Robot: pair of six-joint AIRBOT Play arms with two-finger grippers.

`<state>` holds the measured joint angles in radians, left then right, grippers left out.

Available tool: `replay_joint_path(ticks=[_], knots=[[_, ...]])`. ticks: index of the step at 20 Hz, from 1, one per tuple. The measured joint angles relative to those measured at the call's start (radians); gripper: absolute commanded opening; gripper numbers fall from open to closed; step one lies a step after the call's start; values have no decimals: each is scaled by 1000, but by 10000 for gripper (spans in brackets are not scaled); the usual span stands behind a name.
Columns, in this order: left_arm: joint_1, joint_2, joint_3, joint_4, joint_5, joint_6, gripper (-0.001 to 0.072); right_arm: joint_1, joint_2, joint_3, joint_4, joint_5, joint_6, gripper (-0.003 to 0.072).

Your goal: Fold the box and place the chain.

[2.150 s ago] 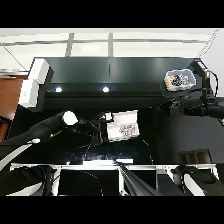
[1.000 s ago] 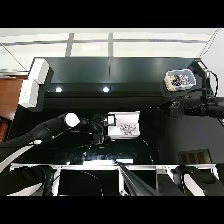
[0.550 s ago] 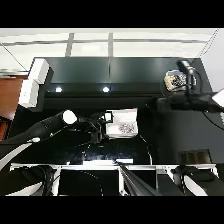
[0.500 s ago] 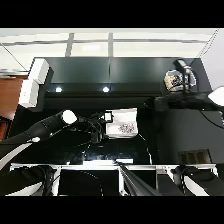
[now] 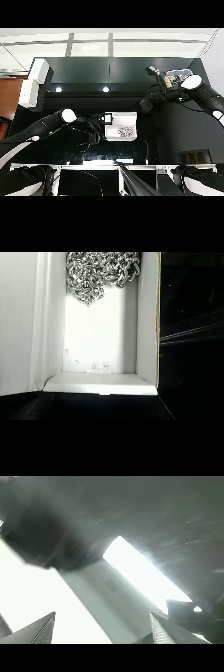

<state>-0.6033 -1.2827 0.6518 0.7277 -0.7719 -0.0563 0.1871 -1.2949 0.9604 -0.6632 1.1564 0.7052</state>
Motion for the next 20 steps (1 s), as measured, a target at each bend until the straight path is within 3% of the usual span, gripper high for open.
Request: replay_joint_path(ticks=[5, 9, 15, 20], knots=[[0, 0, 4, 10, -7, -2, 220, 19, -18, 5, -2, 168, -166, 709], [0, 0, 5, 12, 2, -3, 220, 61, -16, 4, -42, 216, -217, 692], [0, 0, 5, 13, 22, -3, 220, 101, 42, -71, -80, 153, -235, 693], [0, 0, 5, 13, 23, -3, 220, 143, 180, -226, -68, -20, -298, 692]])
